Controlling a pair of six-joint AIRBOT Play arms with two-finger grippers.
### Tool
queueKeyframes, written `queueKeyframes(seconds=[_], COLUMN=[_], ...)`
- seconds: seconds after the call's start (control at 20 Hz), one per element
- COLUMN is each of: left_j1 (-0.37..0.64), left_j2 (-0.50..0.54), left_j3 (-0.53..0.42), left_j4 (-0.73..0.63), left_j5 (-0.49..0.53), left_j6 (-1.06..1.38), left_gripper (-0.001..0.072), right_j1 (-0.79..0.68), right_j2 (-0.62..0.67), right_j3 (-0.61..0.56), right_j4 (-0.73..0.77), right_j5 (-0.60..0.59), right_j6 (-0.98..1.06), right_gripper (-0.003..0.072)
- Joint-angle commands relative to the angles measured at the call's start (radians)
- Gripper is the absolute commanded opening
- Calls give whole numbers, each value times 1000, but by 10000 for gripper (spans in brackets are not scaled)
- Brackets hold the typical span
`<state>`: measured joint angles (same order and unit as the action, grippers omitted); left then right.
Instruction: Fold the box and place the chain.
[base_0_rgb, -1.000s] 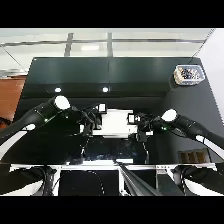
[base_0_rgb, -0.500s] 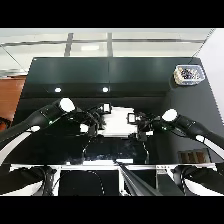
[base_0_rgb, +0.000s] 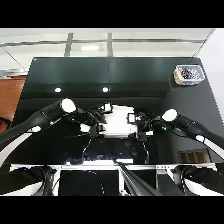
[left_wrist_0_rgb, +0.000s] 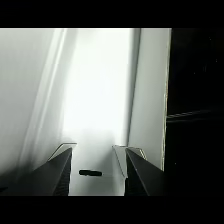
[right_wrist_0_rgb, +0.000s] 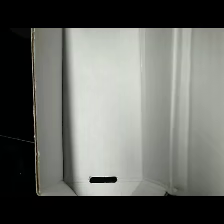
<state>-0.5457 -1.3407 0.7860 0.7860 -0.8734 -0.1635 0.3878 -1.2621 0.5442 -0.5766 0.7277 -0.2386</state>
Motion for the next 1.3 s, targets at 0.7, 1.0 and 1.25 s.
queueKeyframes(seconds=[0.7,1.0,1.25], left_j1=[122,388,686], left_j2=[211,283,211], left_j3=[-2,-72,-251], left_j4=[284,588,79], left_j5=[-153,-260,-305], left_j6=[-389,-1004,-1051], left_gripper=[23,25,27], right_j1=[1,1,5], right_j2=[-1,-1,-1], right_j3=[-1,-1,-1], right_j4=[0,0,-4], right_j5=[2,2,1], right_j6=[0,0,0], right_gripper=[484,484,484])
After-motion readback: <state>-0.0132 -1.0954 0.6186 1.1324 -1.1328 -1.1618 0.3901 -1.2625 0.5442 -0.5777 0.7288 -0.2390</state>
